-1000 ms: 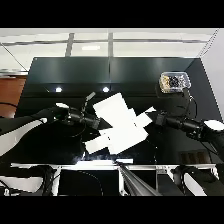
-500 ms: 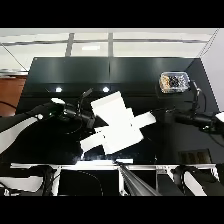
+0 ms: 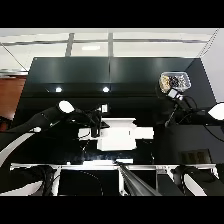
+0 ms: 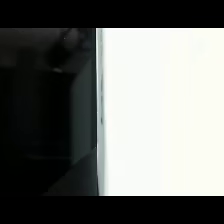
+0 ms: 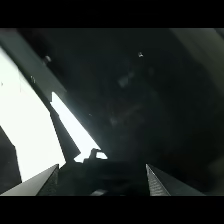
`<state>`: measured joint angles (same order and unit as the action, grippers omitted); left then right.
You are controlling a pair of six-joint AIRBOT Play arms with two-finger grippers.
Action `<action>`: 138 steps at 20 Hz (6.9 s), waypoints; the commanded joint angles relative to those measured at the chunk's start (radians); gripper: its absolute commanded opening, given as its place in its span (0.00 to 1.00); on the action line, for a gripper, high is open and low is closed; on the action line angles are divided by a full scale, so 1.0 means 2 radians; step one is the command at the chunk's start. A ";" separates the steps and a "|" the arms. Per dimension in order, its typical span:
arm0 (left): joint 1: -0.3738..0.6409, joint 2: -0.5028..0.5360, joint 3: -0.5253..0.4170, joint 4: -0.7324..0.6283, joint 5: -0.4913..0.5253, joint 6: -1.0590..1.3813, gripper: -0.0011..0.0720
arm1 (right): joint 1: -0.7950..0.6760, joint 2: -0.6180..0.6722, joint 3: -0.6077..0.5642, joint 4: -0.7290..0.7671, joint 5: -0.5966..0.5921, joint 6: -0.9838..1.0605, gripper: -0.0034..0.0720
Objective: Fold the box and place the chain.
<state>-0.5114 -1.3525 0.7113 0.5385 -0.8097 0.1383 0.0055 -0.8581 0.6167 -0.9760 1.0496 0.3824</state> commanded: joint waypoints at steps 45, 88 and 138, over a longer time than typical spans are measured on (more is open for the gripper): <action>-0.006 -0.016 -0.005 0.102 0.036 0.013 0.05 | 0.308 -0.066 -0.107 0.119 -0.178 -0.121 0.88; -0.006 -0.016 -0.005 0.101 0.036 0.013 0.05 | 0.281 -0.047 -0.064 0.081 -0.230 -0.066 0.88; -0.021 0.011 -0.013 0.117 0.027 -0.061 0.04 | 0.254 -0.149 -0.065 0.215 -0.163 -0.310 0.88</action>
<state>-0.5510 -1.3323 0.6933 0.7704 -0.7601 0.0219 0.5148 -1.1549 0.4877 -0.5594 0.7193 -0.2276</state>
